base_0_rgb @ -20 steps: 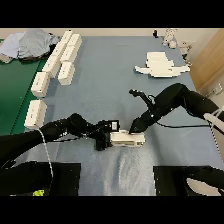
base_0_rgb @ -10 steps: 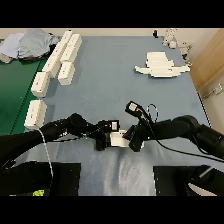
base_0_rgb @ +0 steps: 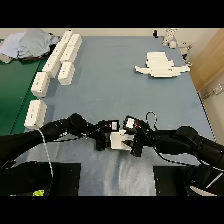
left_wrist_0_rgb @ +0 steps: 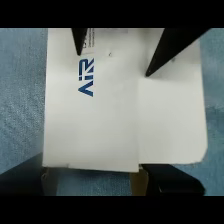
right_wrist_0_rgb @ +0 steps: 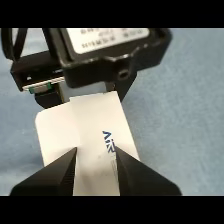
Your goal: Fold the box.
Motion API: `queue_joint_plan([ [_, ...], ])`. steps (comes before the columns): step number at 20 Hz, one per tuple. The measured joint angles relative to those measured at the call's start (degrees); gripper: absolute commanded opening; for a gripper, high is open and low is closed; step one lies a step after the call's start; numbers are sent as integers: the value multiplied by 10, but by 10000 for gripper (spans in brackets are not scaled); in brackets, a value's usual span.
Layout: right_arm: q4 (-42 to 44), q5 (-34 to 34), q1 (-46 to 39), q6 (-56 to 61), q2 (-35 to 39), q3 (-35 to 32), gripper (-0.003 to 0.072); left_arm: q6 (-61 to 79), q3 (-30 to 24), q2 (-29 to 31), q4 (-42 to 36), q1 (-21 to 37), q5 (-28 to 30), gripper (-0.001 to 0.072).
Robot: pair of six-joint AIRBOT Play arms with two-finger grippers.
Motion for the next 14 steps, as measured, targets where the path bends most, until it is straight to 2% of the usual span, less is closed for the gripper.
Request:
queue_joint_plan([
  [1, -8, 5, 0, -9, 1, 1, 523, 0, 0, 0, 0, 0, 0, 511],
  [2, -16, 9, 2, -18, 1, 1, 527, 0, 0, 0, 0, 0, 0, 512],
  [14, -23, 33, 41, -135, -32, 2, 527, 0, 0, 0, 0, 0, 0, 511],
])
